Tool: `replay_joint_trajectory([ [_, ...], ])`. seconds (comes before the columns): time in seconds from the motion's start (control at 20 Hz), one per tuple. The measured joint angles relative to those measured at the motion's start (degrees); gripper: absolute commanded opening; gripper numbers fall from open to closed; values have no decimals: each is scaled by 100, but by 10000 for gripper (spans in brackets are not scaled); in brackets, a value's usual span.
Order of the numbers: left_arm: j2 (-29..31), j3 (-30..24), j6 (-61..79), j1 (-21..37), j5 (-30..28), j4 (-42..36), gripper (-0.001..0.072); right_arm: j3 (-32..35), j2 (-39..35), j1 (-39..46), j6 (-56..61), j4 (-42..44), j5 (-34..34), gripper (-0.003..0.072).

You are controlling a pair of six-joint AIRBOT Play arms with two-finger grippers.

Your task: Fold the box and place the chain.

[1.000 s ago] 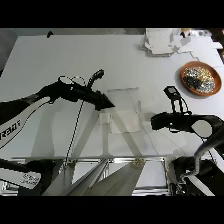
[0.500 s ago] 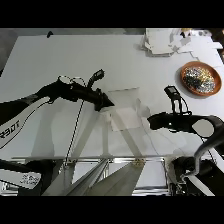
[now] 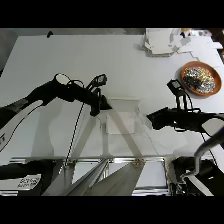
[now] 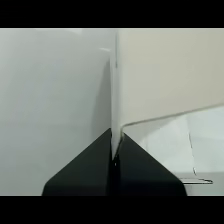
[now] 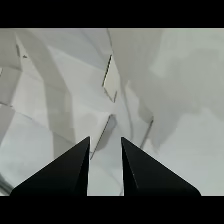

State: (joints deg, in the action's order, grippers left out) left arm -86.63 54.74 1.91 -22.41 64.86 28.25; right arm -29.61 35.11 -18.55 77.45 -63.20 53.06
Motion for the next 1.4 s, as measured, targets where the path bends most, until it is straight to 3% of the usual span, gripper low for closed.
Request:
replay_joint_trajectory([
  [0.2, 470, -560, 361, -37, -79, -79, 2, -70, -306, 0, -94, 4, 214, 225],
  [0.4, 367, -800, 1351, -153, -291, -743, 3, -90, -411, 0, -125, 9, 310, 225],
  [0.95, -142, -887, 2216, -675, -1102, -1237, 5, -92, -446, 0, -146, 2, 361, 225],
  [1.4, -461, -885, 2271, -704, -1281, -1480, 5, -92, -446, 0, -149, -208, 610, 224],
])
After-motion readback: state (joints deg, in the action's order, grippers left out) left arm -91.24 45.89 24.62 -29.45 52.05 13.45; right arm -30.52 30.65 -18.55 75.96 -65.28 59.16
